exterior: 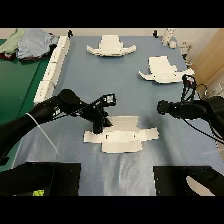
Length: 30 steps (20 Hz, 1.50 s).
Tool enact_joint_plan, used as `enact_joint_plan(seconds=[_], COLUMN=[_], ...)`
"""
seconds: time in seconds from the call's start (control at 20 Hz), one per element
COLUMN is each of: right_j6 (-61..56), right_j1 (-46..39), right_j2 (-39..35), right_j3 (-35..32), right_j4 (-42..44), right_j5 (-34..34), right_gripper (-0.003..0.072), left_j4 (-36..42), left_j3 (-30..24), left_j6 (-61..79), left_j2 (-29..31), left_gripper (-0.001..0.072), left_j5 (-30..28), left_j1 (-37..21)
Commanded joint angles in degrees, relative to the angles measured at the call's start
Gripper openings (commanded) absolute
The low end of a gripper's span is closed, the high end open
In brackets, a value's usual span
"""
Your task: Fold the box.
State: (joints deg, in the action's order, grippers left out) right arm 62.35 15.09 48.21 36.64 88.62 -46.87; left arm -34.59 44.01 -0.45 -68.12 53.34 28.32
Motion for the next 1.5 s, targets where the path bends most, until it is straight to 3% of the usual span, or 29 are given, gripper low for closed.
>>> enact_joint_plan(seconds=[0.0, 0.3, 0.4, 0.7, 0.75, 0.85, 0.9, 1.05, 1.15, 1.25, 1.3, 1.35, 1.4, 1.45], right_j6=[-0.02, 0.0, 0.04, 0.63, 2.01, 8.04, 11.96, 19.85, 22.51, 23.74, 26.01, 28.7, 30.51, 33.07], right_j1=[0.0, 0.0, 0.0, 0.02, 0.04, 1.01, 1.9, 9.25, 18.23, 28.2, 32.68, 36.7, 39.89, 42.01], right_j2=[0.04, 0.04, 0.04, 0.04, 0.04, 0.0, -0.09, -1.79, -4.13, -7.41, -8.52, -8.92, -8.37, -7.21], right_j3=[0.04, 0.04, 0.07, 0.07, 0.07, 0.07, 0.07, 0.04, -0.31, -1.84, -2.78, -4.0, -5.33, -6.34], right_j4=[0.15, 0.22, 0.81, 2.34, 3.74, 8.2, 11.21, 15.41, 13.7, 10.32, 9.68, 9.16, 7.85, 6.1], right_j5=[-0.07, -0.17, -0.79, -4.24, -4.81, -7.08, -9.25, -17.18, -21.51, -21.75, -21.0, -18.97, -15.69, -12.41], right_gripper=[0.0479, 0.0477, 0.0379, 0.0362, 0.0275, 0.0, -0.0001, -0.0001, -0.0002, -0.0001, 0.0007, 0.0228, 0.0522, 0.0631], left_j4=[0.28, -0.13, -0.15, -0.59, -0.57, -0.57, -0.55, -0.55, -0.5, -0.5, -0.5, -0.5, -0.5, -0.5], left_j3=[0.11, -2.29, -2.14, -0.61, -0.61, -0.61, -0.61, -0.61, -0.61, -0.61, -0.61, -0.61, -0.61, -0.61], left_j6=[-0.48, -0.59, -0.48, -0.63, -0.63, -0.63, -0.63, -0.63, -0.63, -0.63, -0.61, -0.63, -0.63, -0.63], left_j2=[-1.9, -1.97, -1.79, -1.84, -1.86, -1.86, -1.86, -1.86, -1.86, -1.86, -1.86, -1.86, -1.86, -1.86], left_gripper=[0.0008, 0.0011, 0.0012, 0.0012, 0.0012, 0.0012, 0.0012, 0.0012, 0.0012, 0.0012, 0.0012, 0.0012, 0.0012, 0.0012], left_j5=[0.66, 0.0, -0.48, -0.2, -0.31, -0.33, -0.33, -0.2, -0.26, -0.26, -0.28, -0.24, -0.26, -0.26], left_j1=[-0.07, -0.07, -0.2, -0.2, -0.2, -0.2, -0.2, -0.17, -0.17, -0.17, -0.17, -0.15, -0.15, -0.15])
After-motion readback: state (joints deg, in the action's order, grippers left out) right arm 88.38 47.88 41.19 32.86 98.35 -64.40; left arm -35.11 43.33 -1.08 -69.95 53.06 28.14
